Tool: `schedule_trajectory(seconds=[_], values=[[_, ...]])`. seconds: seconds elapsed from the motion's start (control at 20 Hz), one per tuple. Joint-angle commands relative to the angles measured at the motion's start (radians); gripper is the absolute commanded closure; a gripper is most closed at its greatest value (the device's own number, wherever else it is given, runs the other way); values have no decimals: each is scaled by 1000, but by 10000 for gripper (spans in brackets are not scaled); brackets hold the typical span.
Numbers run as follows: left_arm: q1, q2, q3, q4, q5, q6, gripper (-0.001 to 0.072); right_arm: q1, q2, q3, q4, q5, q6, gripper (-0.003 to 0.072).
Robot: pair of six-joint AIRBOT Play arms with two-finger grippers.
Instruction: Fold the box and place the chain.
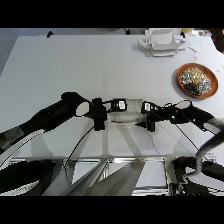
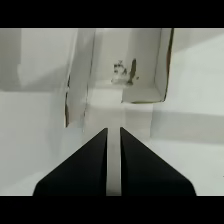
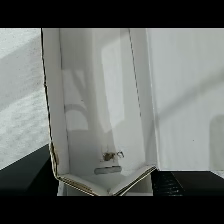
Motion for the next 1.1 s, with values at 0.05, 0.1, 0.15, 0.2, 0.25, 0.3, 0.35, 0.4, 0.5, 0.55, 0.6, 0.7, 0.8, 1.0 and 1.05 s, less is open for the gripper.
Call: schedule_trajectory(seconds=[0.05,0.1,0.15,0.2,0.25,0.3,0.35,0.4,0.5,0.55,0.6,0.7,0.8,1.0,1.05], values=[[61,-49,-31,28,-1,82,597,0,1,0,0,0,1,207],[79,-47,-31,13,-2,115,524,0,1,0,0,0,0,207],[98,-43,-31,-15,-2,157,485,0,1,0,0,0,0,207],[119,-38,-31,-60,-2,214,484,0,1,0,1,0,1,207],[137,-36,-31,-114,-2,284,429,0,1,0,0,0,0,207],[148,-36,-31,-166,0,351,330,0,1,0,1,0,1,207],[152,-36,-31,-216,4,420,284,0,1,0,0,0,1,207],[154,-36,-31,-257,5,484,284,0,1,0,0,0,1,207],[153,-36,-31,-339,8,616,284,0,1,0,0,0,1,207],[153,-37,-31,-365,9,666,284,0,1,0,0,0,1,207],[153,-37,-31,-377,9,697,288,0,1,0,0,0,1,207],[153,-37,-31,-378,10,714,298,0,1,0,0,0,1,207],[153,-42,-31,-379,16,714,298,0,1,0,0,0,1,207],[133,-73,-31,-380,18,711,337,0,1,0,1,0,1,207],[122,-76,-31,-384,16,711,377,0,1,0,1,0,1,207]])
